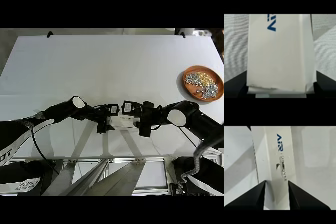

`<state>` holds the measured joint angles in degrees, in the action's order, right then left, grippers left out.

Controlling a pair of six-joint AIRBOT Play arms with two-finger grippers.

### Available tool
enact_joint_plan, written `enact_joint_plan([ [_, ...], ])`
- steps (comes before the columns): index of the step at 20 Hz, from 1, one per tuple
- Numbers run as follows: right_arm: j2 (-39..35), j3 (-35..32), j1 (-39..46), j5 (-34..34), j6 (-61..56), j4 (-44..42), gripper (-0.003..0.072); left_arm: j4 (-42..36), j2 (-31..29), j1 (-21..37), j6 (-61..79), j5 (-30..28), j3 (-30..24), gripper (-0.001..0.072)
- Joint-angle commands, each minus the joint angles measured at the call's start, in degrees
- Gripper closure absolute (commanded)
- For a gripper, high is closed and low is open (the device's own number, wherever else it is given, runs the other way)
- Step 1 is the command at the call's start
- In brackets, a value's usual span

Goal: Fold the box and place the chain.

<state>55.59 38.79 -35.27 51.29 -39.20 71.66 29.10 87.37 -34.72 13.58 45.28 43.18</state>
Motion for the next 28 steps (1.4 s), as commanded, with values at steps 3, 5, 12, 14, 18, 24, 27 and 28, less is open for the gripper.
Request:
enact_joint_plan([
  [3,-0.3,0.0,0.0,-0.1,0.0,-1.1,0.0580,0.1,0.0,0.0,0.1,0.0,0.0,0.0322],
  [5,-0.3,0.0,0.0,0.7,0.0,-1.1,0.0582,0.0,0.0,0.0,0.1,0.0,0.0,0.0322],
  [12,-0.3,0.0,0.0,3.5,0.0,-0.9,0.0589,0.1,0.0,0.0,0.1,0.0,0.0,0.0322],
  [14,0.6,0.0,0.0,3.2,0.1,-0.9,0.0633,0.1,0.0,0.0,0.1,0.0,0.0,0.0322],
  [18,2.9,0.0,0.0,1.7,0.2,-0.9,0.0649,0.1,0.0,0.0,0.1,0.0,0.0,0.0322],
  [24,3.2,-0.8,0.0,1.1,0.2,0.3,0.0671,0.1,0.0,0.0,0.1,0.0,0.0,0.0322],
  [27,3.2,-1.4,0.0,-0.1,0.0,-0.1,0.0671,0.1,0.0,0.0,0.1,0.0,0.0,0.0322],
  [28,3.2,-1.4,0.0,-0.8,0.0,-0.2,0.0671,0.1,0.0,0.0,0.1,0.0,0.0,0.0322],
])
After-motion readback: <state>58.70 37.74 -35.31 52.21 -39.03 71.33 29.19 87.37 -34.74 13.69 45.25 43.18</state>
